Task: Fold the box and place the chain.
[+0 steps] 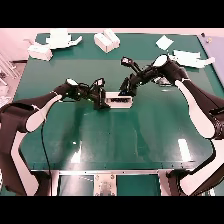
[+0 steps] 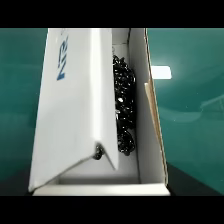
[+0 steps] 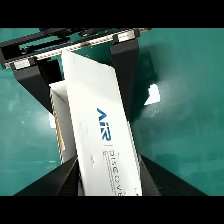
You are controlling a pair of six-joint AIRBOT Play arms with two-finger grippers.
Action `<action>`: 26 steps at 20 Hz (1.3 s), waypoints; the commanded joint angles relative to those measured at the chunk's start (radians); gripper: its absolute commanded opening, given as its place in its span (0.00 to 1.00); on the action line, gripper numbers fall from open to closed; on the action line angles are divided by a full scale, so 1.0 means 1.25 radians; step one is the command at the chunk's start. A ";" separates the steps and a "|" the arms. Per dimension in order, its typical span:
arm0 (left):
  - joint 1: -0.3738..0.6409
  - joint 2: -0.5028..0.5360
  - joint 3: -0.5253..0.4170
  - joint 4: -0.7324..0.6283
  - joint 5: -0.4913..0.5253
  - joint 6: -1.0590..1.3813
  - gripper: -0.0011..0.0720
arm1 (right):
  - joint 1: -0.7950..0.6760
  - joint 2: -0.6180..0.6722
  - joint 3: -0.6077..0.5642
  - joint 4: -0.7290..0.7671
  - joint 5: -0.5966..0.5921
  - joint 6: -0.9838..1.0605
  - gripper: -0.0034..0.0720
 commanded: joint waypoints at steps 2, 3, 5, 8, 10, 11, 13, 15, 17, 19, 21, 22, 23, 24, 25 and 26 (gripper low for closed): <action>0.000 0.001 0.001 0.000 0.000 0.000 0.75 | 0.002 -0.001 0.000 0.001 0.037 0.005 0.59; 0.000 0.001 0.001 0.000 0.000 0.000 0.75 | 0.002 -0.001 0.000 0.000 0.049 0.005 0.59; 0.000 0.001 0.001 0.000 0.000 0.000 0.75 | 0.000 -0.001 0.000 0.000 0.057 0.005 0.59; 0.000 0.001 0.001 0.000 0.000 0.000 0.75 | -0.003 -0.001 0.000 0.001 0.073 0.008 0.59; 0.000 0.001 0.001 0.000 0.000 0.000 0.75 | -0.002 -0.001 -0.001 0.000 0.087 0.010 0.59; 0.000 0.001 0.001 0.000 0.000 0.000 0.75 | -0.002 -0.001 -0.001 0.000 0.087 0.021 0.59; 0.000 0.001 0.001 0.000 0.000 0.000 0.75 | -0.003 -0.002 -0.001 0.000 0.085 0.022 0.59; 0.000 0.001 0.001 0.000 0.000 0.000 0.75 | -0.003 -0.002 -0.001 0.000 0.079 0.023 0.59; 0.000 0.001 0.001 0.000 -0.001 0.000 0.75 | -0.003 -0.002 -0.009 0.000 0.058 0.023 0.59; 0.000 0.001 0.001 0.000 -0.001 0.000 0.75 | -0.002 -0.002 -0.024 0.001 0.049 0.022 0.59; 0.000 0.001 0.001 0.000 -0.001 0.000 0.75 | -0.003 -0.002 -0.026 0.001 0.040 0.023 0.59; 0.000 0.001 0.001 0.000 -0.001 0.000 0.75 | -0.003 -0.001 -0.026 0.001 0.025 0.023 0.59; 0.000 0.001 0.001 0.000 -0.001 0.000 0.75 | -0.003 -0.002 -0.026 0.001 0.013 0.029 0.59; 0.000 0.001 0.001 0.000 -0.001 0.000 0.75 | -0.002 -0.002 -0.026 0.001 0.011 0.029 0.59; 0.000 0.001 0.001 0.000 -0.001 0.000 0.75 | -0.002 -0.002 -0.026 0.001 0.009 0.029 0.59; 0.000 0.001 0.001 0.000 -0.001 0.000 0.75 | -0.002 -0.002 -0.026 0.001 0.006 0.029 0.59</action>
